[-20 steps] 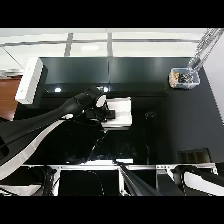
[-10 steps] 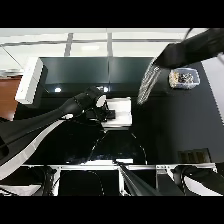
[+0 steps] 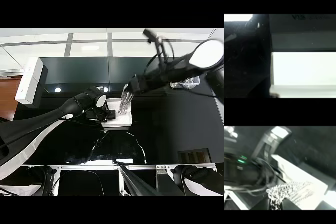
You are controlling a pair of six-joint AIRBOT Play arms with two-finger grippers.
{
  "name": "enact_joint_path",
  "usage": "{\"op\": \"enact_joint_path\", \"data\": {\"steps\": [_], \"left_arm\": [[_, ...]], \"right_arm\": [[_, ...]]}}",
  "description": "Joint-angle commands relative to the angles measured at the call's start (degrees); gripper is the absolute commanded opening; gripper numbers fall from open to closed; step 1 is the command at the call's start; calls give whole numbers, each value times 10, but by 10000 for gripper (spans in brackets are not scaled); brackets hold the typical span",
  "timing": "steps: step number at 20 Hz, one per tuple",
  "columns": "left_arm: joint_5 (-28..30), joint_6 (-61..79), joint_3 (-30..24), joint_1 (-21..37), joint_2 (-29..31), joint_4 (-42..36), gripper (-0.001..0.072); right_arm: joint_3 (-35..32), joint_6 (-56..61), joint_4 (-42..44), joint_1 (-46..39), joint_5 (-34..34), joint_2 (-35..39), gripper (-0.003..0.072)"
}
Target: Fold the box and place the chain.
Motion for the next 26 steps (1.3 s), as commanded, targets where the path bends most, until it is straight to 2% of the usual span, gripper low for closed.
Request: {"op": "enact_joint_path", "data": {"steps": [1, 4, 7, 8, 9, 12, 16, 19, 20, 21, 22, 23, 26], "left_arm": [[0, 0, 0, 0, 0, 2, 27], [0, 0, 0, 0, 0, 2, 26], [0, 0, 0, 0, 0, 2, 26], [0, 0, 0, 0, 0, 2, 27], [0, 0, 0, 0, 0, 2, 27], [0, 0, 0, 0, 0, 2, 26], [0, 0, 0, 0, 0, 1, 26], [-2, 0, 1, 2, 1, -3, 30], [-9, 0, 6, -1, 4, -2, 109], [-16, 0, 14, -6, 12, 10, 346], [-19, 0, 20, -10, 25, 30, 542], [-24, 0, 23, -16, 44, 54, 568], [-71, 48, 22, -28, 111, 135, 568]], "right_arm": [[-78, 4, 9, 10, -36, -4, 13], [-111, 4, 11, 28, -67, -4, 13], [-118, 16, 10, 42, -94, -5, 17], [-118, 27, 9, 42, -100, -5, 97], [-118, 30, 6, 41, -102, -5, 266], [-117, 30, -35, 33, -88, -3, 274], [-117, 54, -122, -31, -47, 0, 274], [-117, 53, -127, -61, -23, 0, 273], [-117, 52, -130, -62, -19, 0, 274], [-117, 51, -132, -62, -13, 0, 274], [-117, 51, -132, -62, -9, 0, 274], [-117, 50, -132, -62, -9, 0, 274], [-117, 50, -147, -62, -11, 0, 273]]}}
